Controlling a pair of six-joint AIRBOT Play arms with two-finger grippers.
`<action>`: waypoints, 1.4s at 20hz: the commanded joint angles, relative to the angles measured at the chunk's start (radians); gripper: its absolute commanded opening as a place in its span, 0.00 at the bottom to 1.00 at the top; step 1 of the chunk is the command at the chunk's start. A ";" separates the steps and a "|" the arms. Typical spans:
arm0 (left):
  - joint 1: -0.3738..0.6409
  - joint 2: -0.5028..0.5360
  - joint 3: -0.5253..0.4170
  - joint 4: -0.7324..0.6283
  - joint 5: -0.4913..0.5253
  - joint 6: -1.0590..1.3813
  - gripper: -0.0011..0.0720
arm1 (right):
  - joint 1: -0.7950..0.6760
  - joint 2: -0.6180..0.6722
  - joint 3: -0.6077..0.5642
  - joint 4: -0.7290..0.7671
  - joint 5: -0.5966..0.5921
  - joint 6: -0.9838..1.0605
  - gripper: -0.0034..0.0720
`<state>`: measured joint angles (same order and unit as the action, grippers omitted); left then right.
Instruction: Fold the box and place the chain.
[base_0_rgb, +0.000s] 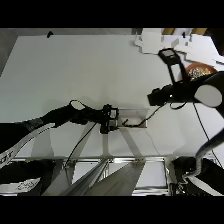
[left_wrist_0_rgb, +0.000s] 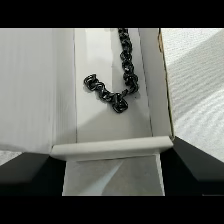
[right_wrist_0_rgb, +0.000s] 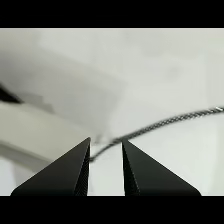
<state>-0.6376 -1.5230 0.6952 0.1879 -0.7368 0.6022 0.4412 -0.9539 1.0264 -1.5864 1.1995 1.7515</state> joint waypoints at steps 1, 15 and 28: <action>0.000 0.000 0.000 0.000 0.000 0.000 0.39 | -0.196 -0.072 0.009 -0.044 0.034 0.001 0.34; 0.000 0.000 0.000 0.000 0.000 0.000 0.39 | -0.337 -0.449 -0.060 -0.030 -0.096 -0.005 0.48; 0.000 0.000 0.000 0.000 0.000 0.000 0.39 | -0.337 -0.529 -0.063 -0.027 -0.135 -0.005 0.42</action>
<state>-0.6376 -1.5230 0.6952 0.1879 -0.7368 0.6025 0.1047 -1.4567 0.9634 -1.6161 1.0428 1.7462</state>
